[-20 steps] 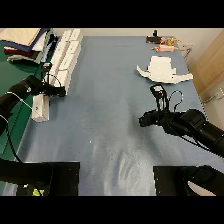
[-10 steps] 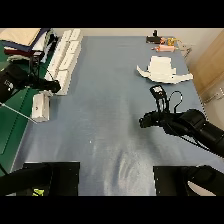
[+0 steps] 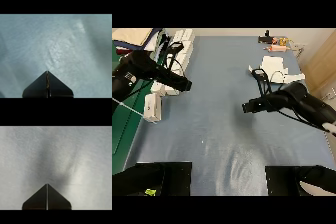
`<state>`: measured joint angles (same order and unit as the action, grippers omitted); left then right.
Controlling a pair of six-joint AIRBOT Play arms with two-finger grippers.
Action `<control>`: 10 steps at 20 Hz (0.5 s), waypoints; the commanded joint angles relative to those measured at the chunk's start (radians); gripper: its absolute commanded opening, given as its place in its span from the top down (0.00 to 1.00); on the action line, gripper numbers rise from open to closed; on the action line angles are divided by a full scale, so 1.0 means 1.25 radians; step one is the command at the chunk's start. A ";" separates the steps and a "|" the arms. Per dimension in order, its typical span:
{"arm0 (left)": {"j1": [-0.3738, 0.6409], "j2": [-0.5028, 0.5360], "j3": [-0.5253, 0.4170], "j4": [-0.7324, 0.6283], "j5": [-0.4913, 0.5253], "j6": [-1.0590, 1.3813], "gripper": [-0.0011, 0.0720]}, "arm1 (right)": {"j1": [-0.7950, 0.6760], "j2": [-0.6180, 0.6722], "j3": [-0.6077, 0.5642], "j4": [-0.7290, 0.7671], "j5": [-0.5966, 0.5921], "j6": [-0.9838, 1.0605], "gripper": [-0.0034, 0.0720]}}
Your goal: Fold the box.
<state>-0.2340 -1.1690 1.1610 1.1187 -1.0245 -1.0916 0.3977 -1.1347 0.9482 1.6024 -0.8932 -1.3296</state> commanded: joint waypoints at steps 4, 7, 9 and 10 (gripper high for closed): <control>-0.056 -0.031 0.014 -0.052 -0.018 -0.022 0.97 | 0.001 -0.162 0.159 0.118 -0.089 -0.005 0.95; -0.058 -0.031 0.014 -0.054 -0.018 -0.022 0.97 | 0.001 -0.164 0.159 0.119 -0.089 -0.005 0.95; -0.057 -0.031 0.014 -0.054 -0.018 -0.022 0.97 | 0.001 -0.164 0.159 0.118 -0.089 -0.005 0.95; -0.058 -0.031 0.014 -0.054 -0.018 -0.022 0.97 | 0.001 -0.164 0.159 0.118 -0.089 -0.005 0.95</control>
<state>-0.3027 -1.2064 1.1774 1.0565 -1.0462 -1.1187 0.3981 -1.3300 1.1389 1.7393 -0.9970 -1.3357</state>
